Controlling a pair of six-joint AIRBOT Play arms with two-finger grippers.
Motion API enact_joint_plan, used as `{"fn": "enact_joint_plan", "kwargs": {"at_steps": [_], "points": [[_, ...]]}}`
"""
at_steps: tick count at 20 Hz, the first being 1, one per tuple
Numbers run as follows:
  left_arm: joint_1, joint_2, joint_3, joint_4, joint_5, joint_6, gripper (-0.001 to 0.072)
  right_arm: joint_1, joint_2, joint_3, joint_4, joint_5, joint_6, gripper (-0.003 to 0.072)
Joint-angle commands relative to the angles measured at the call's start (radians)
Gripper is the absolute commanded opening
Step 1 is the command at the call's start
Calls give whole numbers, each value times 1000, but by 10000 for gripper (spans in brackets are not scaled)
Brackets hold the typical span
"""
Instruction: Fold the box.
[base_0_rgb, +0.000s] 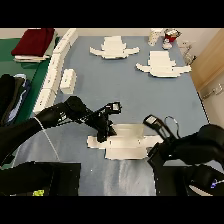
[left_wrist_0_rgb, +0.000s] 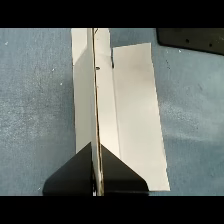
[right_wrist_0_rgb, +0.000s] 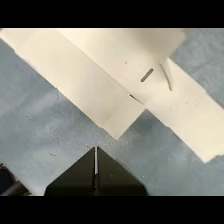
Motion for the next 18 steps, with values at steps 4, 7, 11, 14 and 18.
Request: {"fn": "enact_joint_plan", "kwargs": {"at_steps": [4, 7, 11, 14, 18], "points": [[0, 0, 1, 0, 0, 0, 15, 417, -104, -9, -200, 151, 39, 717], [0, 0, 0, 0, 0, 0, 14, 427, -188, -9, -332, 227, 39, 717], [0, 0, 0, 0, 0, 0, 15, 427, -333, -9, -418, 229, 39, 717], [0, 0, 0, 0, 0, 0, 15, 427, -407, -8, -515, 243, 154, 717], [0, 0, 0, 0, 0, 0, 14, 427, -360, 10, -614, 243, 349, 717]]}}
